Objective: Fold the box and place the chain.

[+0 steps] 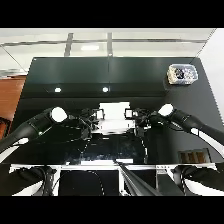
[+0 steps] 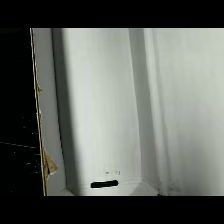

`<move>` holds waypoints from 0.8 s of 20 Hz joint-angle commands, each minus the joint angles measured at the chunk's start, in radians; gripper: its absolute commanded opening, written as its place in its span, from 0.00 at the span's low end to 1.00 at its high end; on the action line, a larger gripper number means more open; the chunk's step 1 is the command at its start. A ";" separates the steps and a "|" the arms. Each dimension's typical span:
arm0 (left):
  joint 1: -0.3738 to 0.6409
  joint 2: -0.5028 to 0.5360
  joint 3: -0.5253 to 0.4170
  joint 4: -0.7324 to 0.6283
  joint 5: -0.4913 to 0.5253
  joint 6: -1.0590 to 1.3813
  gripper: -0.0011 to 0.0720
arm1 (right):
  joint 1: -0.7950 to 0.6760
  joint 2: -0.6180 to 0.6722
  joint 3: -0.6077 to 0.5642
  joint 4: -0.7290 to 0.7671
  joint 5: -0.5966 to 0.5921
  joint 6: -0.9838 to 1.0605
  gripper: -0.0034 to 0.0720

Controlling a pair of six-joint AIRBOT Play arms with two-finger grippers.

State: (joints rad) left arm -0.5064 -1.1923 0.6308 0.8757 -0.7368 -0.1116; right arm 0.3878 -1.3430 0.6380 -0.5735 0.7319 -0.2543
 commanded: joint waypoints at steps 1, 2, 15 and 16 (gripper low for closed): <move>-0.005 -0.006 0.001 -0.024 0.002 -0.008 0.31 | 0.001 0.000 0.000 0.000 0.001 0.000 0.31; -0.005 -0.010 0.001 -0.052 0.002 -0.008 0.31 | 0.001 0.000 0.000 0.000 0.000 0.000 0.31; -0.005 -0.105 0.001 -0.316 0.031 0.085 0.31 | 0.001 0.000 0.000 0.000 0.000 0.000 0.31; -0.005 -0.109 0.001 -0.315 0.029 0.085 0.31 | 0.001 0.000 0.000 0.000 0.000 0.000 0.31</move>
